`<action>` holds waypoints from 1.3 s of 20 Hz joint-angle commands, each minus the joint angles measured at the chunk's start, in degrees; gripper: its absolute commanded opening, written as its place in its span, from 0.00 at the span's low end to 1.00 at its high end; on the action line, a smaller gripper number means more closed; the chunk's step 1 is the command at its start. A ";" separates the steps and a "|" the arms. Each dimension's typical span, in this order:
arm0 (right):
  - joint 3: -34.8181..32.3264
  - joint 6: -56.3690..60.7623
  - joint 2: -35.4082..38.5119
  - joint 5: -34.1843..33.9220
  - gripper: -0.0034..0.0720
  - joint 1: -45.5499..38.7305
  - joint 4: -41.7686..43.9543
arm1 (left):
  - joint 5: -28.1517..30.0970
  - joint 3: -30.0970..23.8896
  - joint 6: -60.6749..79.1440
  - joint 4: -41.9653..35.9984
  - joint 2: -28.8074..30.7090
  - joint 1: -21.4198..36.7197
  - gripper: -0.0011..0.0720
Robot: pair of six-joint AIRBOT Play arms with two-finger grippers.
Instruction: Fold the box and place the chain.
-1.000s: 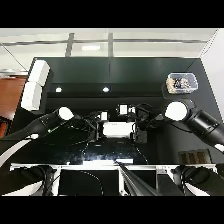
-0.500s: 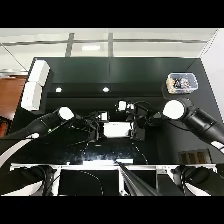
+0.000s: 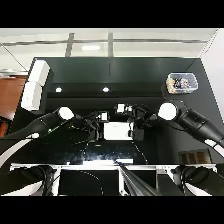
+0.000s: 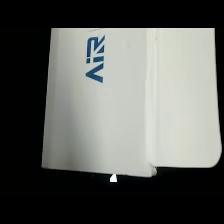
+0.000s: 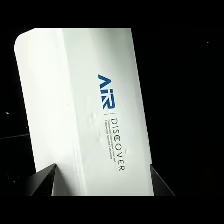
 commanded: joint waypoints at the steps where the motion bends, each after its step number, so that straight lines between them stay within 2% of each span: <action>1: -0.28 -0.46 -0.09 -1.31 0.95 1.33 -0.44 | 0.04 -0.02 -0.07 -0.13 0.00 -0.04 0.31; 15: -0.35 -0.46 -0.11 -3.43 0.95 1.42 -1.97 | 0.04 -0.02 -0.09 -0.13 0.00 -0.04 0.31; 26: -0.98 1.79 -0.39 -5.62 0.94 3.67 -7.72 | 0.04 -0.02 -0.09 -0.13 0.00 -0.04 0.31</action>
